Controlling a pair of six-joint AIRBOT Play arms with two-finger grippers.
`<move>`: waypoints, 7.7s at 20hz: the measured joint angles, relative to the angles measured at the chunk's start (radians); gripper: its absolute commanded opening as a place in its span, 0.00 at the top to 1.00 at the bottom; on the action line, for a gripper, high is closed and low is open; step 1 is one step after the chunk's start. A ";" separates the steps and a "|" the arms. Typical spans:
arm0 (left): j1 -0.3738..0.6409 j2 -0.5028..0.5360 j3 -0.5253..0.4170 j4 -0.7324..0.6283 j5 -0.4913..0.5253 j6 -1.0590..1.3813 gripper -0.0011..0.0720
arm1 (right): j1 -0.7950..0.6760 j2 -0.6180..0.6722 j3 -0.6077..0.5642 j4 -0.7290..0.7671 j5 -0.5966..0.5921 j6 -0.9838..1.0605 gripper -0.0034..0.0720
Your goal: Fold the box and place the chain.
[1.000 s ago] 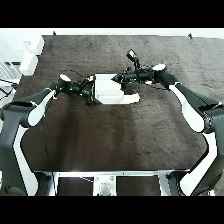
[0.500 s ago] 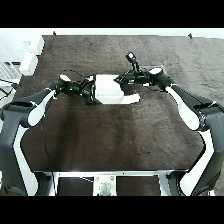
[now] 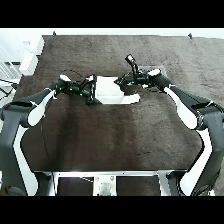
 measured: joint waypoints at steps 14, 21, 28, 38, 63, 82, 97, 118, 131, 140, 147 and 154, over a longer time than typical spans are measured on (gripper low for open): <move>0.000 0.000 0.000 0.001 0.001 0.001 0.44 | -0.015 0.339 -0.116 -0.312 0.078 -0.027 0.02; 0.000 0.000 0.000 0.001 0.002 0.001 0.44 | -0.040 0.379 -0.287 -0.503 0.081 -0.143 0.04; 0.000 0.000 0.000 0.000 0.002 0.001 0.44 | -0.036 0.318 -0.322 -0.455 0.080 -0.288 0.06; 0.000 0.000 0.000 0.000 0.003 0.001 0.44 | -0.002 0.257 -0.319 -0.382 0.050 -0.337 0.23; 0.001 0.000 0.000 -0.008 0.003 0.000 0.44 | 0.080 0.221 -0.318 -0.264 -0.092 -0.369 0.31; 0.000 0.000 0.000 -0.010 0.002 0.000 0.44 | 0.063 0.256 -0.318 -0.410 -0.081 -0.241 0.94; 0.000 0.000 0.000 -0.013 0.002 0.000 0.44 | -0.229 0.462 -0.347 -0.475 0.079 0.508 0.94; 0.000 0.000 0.000 -0.014 0.002 0.000 0.44 | -0.194 0.220 -0.386 -0.244 0.148 0.756 0.94; 0.000 0.000 0.000 -0.014 0.002 0.000 0.44 | -0.115 0.231 -0.325 -0.088 0.203 0.731 0.50; 0.000 0.000 0.000 -0.014 0.002 0.000 0.44 | -0.082 0.231 -0.321 -0.024 0.208 0.732 0.41; 0.000 0.000 0.000 -0.014 0.002 0.001 0.44 | -0.033 0.231 -0.261 -0.171 0.184 0.827 0.40; 0.000 0.000 0.000 -0.014 0.002 0.000 0.44 | 0.030 0.231 -0.173 -0.420 0.163 1.008 0.31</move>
